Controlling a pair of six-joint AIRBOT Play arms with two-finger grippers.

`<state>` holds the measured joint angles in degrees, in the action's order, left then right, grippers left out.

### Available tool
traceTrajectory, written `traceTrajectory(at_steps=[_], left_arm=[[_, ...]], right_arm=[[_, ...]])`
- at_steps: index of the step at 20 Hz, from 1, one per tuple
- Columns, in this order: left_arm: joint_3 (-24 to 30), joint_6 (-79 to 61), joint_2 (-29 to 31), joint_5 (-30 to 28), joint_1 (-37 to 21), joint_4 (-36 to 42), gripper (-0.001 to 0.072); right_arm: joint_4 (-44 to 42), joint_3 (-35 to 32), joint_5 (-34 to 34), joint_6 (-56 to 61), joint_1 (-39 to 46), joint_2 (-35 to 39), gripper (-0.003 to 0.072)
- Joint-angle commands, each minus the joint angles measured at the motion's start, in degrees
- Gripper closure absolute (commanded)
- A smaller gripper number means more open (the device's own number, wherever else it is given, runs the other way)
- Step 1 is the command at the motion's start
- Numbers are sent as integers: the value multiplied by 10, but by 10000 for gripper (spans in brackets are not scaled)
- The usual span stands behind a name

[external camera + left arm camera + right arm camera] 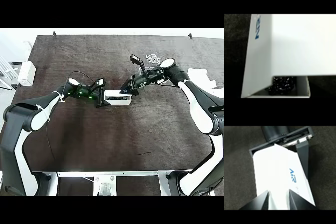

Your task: Fold the box and place the chain.

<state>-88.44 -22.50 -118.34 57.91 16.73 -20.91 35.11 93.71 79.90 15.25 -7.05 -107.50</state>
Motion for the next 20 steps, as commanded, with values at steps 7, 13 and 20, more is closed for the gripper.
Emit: traceTrajectory(at_steps=[7,13,20], left_arm=[[0,0,0,0,0,0,421],[0,0,0,0,0,0,420],[0,0,0,0,0,0,421]], right_arm=[[17,1,-25,-10,-9,-3,395],[35,-1,-40,-14,-11,-7,417],[33,-1,-45,-25,-17,-7,412]])
